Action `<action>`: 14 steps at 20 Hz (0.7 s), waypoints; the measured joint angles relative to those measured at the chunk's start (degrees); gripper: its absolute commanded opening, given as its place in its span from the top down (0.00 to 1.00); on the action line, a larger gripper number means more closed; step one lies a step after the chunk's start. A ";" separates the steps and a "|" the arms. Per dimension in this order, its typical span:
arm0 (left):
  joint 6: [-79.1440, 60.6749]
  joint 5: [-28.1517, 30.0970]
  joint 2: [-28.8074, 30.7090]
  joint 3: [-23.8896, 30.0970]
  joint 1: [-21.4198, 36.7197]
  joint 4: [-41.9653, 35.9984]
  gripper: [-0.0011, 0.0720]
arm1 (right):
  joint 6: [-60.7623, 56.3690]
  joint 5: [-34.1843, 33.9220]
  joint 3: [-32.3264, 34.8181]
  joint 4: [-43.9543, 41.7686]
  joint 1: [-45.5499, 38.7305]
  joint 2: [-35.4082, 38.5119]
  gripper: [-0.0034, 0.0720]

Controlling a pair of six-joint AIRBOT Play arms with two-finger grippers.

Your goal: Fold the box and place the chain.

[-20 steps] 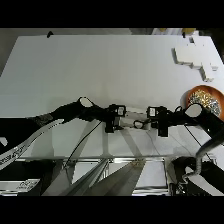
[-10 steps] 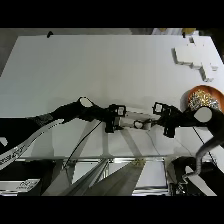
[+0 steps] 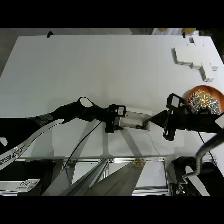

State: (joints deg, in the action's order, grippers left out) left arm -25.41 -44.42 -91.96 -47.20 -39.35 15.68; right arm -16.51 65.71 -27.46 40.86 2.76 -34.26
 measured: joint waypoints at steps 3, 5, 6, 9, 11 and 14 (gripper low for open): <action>-0.02 0.00 0.00 0.00 0.00 -0.02 0.45 | -0.02 -1.07 -0.26 -9.62 0.00 0.39 0.94; 0.00 0.00 0.00 0.00 0.00 -0.02 0.45 | -0.04 -1.62 -0.31 -15.30 0.00 0.33 0.94; 0.00 0.00 0.00 0.00 0.00 0.00 0.45 | -0.04 -1.77 -0.33 -17.66 0.00 0.13 0.94; -0.02 0.00 0.00 0.00 0.00 -0.02 0.45 | 0.00 -2.51 -0.39 -23.87 0.00 -0.74 0.94; -0.02 0.00 0.00 0.00 0.00 -0.02 0.45 | 0.22 -3.23 -0.39 -25.11 0.00 -1.22 0.94; 0.00 0.00 0.00 0.00 0.00 -0.02 0.45 | 0.39 -3.50 -0.39 -22.51 0.00 -2.14 0.94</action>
State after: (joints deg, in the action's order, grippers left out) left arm -25.41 -44.42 -91.96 -47.20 -39.35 15.66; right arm -16.12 62.22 -27.86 18.35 2.76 -36.40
